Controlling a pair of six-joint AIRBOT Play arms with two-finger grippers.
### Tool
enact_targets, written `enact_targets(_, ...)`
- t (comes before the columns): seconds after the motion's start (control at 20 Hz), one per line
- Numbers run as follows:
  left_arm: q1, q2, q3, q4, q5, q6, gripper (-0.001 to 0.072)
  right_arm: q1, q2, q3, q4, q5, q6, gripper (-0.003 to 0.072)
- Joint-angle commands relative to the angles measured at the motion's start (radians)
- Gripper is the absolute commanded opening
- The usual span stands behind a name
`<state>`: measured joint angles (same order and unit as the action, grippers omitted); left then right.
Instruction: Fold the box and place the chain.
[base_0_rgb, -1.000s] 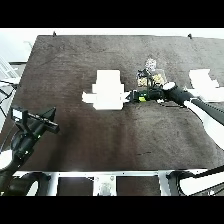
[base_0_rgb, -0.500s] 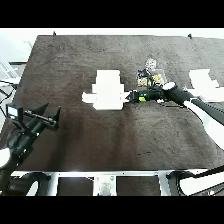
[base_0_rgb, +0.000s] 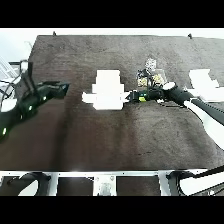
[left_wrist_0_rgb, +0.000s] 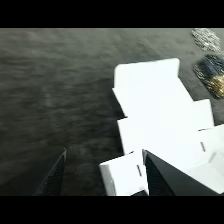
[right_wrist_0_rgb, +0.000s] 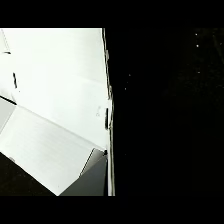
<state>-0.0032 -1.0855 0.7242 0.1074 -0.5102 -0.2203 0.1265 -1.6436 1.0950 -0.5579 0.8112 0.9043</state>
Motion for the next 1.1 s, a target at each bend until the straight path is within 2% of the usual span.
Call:
enact_targets(0.0, 0.057, -0.331, 0.293, 0.212, -0.327, -0.200, 0.0549, 0.001, 0.001, 0.000, 0.000, 0.001, 0.000, 0.0007)
enact_targets(0.05, 0.055, -0.411, 0.395, 0.347, -0.396, -0.303, 0.0550, 0.001, 0.001, 0.000, 0.000, 0.001, 0.000, 0.0007)
enact_targets(0.15, 0.042, -0.546, 0.580, 0.501, -0.538, -0.434, 0.0550, 0.001, 0.001, 0.000, 0.000, 0.001, 0.000, 0.0007)
enact_targets(0.45, -0.009, -0.806, 1.011, 0.590, -0.778, -0.588, 0.0549, 0.001, 0.001, 0.000, 0.000, 0.001, 0.000, 0.0008)
enact_targets(0.6, -0.057, -0.924, 1.185, 0.682, -0.843, -0.649, 0.0548, 0.001, 0.001, 0.000, 0.000, 0.001, 0.000, 0.0007)
enact_targets(0.75, -0.097, -1.018, 1.297, 0.781, -0.860, -0.697, 0.0548, 0.001, 0.001, 0.000, 0.000, 0.000, 0.000, 0.0008)
enact_targets(0.9, -0.108, -1.067, 1.316, 0.748, -0.846, -0.694, 0.0547, 0.001, 0.001, 0.000, 0.000, 0.000, -0.001, 0.0008)
enact_targets(1.05, -0.108, -1.092, 1.316, 0.657, -0.833, -0.660, 0.0535, 0.001, 0.001, 0.000, 0.000, 0.000, -0.001, 0.0008)
